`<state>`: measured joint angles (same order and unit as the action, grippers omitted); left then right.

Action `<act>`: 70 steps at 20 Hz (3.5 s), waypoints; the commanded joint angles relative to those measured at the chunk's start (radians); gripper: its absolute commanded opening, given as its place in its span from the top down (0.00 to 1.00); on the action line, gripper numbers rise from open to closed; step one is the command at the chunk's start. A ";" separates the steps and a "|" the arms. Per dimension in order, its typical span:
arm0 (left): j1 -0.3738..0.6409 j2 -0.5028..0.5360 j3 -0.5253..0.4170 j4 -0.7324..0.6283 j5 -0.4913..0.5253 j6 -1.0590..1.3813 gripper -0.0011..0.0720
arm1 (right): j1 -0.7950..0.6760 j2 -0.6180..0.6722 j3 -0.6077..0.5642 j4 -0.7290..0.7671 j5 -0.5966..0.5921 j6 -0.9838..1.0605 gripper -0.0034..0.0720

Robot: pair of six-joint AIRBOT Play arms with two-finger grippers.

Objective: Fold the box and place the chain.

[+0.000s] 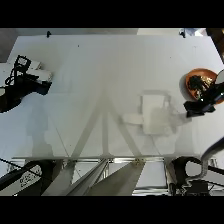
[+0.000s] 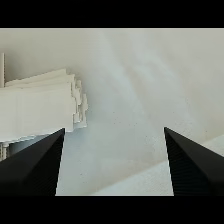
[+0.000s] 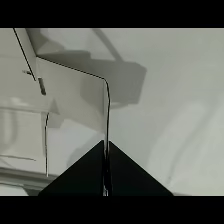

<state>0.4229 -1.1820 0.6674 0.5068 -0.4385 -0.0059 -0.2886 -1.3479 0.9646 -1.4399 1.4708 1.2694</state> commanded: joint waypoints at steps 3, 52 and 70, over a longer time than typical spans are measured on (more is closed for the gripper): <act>0.000 0.000 0.000 0.000 0.000 0.000 0.04 | 0.000 0.005 -0.001 0.423 -0.237 -0.130 0.94; 0.000 -0.001 0.000 -0.073 0.000 -0.001 0.43 | 0.363 -0.183 -0.001 0.826 -0.675 -0.519 0.94; -0.214 -0.222 0.498 0.136 -0.518 -0.257 0.51 | 0.363 -0.183 -0.001 0.826 -0.675 -0.519 0.94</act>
<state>0.2470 -1.3731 1.0779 0.5854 -0.9173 -0.2260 0.0738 -1.5311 0.9638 -0.6136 0.7956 0.7506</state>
